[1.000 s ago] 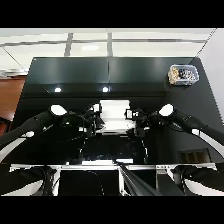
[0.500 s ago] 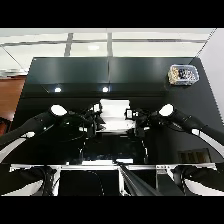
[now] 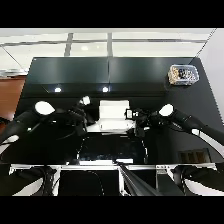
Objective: Fold the box and place the chain.
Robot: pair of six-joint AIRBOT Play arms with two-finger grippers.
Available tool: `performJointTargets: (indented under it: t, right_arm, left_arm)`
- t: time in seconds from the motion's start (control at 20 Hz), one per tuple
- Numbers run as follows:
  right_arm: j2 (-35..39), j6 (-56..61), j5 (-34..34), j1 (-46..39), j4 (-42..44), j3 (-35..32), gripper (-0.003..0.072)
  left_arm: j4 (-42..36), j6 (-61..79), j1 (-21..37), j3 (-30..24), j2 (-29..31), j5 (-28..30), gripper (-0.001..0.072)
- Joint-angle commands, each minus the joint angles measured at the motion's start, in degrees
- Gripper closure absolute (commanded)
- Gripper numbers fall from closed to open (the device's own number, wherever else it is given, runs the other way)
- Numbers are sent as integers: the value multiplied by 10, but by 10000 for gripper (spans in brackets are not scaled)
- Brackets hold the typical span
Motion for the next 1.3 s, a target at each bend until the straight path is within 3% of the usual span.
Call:
performJointTargets:
  t: [0.0, 0.15, 0.25, 0.35, 0.45, 0.7, 0.95, 1.15, 1.2, 1.25]
  right_arm:
    - [0, 0, 0, 0, 0, 0, 200]
    - [0, 0, 0, 0, 0, 0, 200]
    - [0, 0, 0, 0, 0, 0, 200]
    - [0, 0, 0, 0, 0, 0, 200]
    - [0, 0, 0, 0, 0, 0, 200]
    - [0, 0, 0, 0, 0, 0, 200]
    - [0, 0, 0, 0, 0, 0, 200]
    - [0, 0, 0, 0, 0, 0, 200]
    - [0, 0, 0, 0, 0, 0, 200]
    - [0, 0, 0, 0, 0, 0, 200]
  left_arm:
    - [141, -290, 92, 0, 54, -45, 681]
    - [124, -482, 204, -14, 31, -85, 681]
    - [34, -514, 268, -28, -17, -147, 681]
    - [-69, -460, 295, -41, -79, -189, 681]
    - [-133, -422, 286, -42, -135, -193, 683]
    - [-105, -426, 189, -23, -202, -156, 683]
    - [-119, -381, 123, 4, -221, -162, 682]
    - [-118, -359, 125, 36, -221, -191, 674]
    - [-119, -355, 128, 44, -221, -204, 550]
    - [-118, -350, 130, 54, -221, -220, 228]
